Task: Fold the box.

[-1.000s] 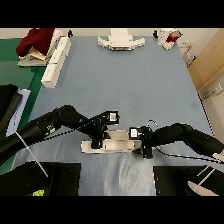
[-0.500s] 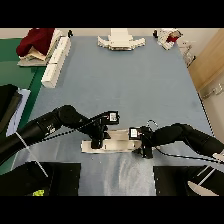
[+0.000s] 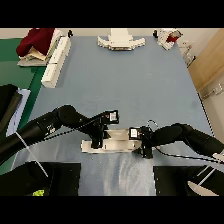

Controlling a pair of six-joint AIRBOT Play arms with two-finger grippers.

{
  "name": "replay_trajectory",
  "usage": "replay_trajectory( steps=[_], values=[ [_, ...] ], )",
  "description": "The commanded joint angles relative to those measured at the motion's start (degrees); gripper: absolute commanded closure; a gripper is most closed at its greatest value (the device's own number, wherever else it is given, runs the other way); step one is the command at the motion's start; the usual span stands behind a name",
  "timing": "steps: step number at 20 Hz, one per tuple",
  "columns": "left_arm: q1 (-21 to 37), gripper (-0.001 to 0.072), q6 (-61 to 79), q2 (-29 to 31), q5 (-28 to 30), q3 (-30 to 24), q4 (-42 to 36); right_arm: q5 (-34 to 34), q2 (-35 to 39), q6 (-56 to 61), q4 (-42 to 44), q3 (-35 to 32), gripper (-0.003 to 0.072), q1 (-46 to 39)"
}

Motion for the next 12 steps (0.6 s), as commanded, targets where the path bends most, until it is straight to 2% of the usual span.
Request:
replay_trajectory(
  steps=[1,5,6,7,10,12],
  values=[
    [0.02,0.0693,-0.04,-0.02,0.15,0.02,-0.52,0.02,0.04,0.00,0.02,0.02,0.0157,0.04],
    [0.02,0.0691,-0.02,0.00,0.13,0.11,-0.52,0.02,0.04,0.00,0.02,0.02,0.0157,0.04],
    [0.02,0.0531,-0.04,0.00,0.15,0.13,-0.52,0.04,0.04,0.00,0.02,0.02,0.0157,0.04],
    [0.02,0.0422,-0.52,0.00,0.15,0.13,-0.52,0.02,0.04,0.00,0.02,0.02,0.0157,0.04],
    [0.11,0.0413,-1.16,0.50,0.13,0.13,0.00,0.02,0.04,0.00,0.02,0.02,0.0157,0.04],
    [0.15,0.0153,-5.27,1.86,0.26,0.15,3.08,0.04,0.04,0.00,0.02,0.02,0.0157,0.04]
  ],
)
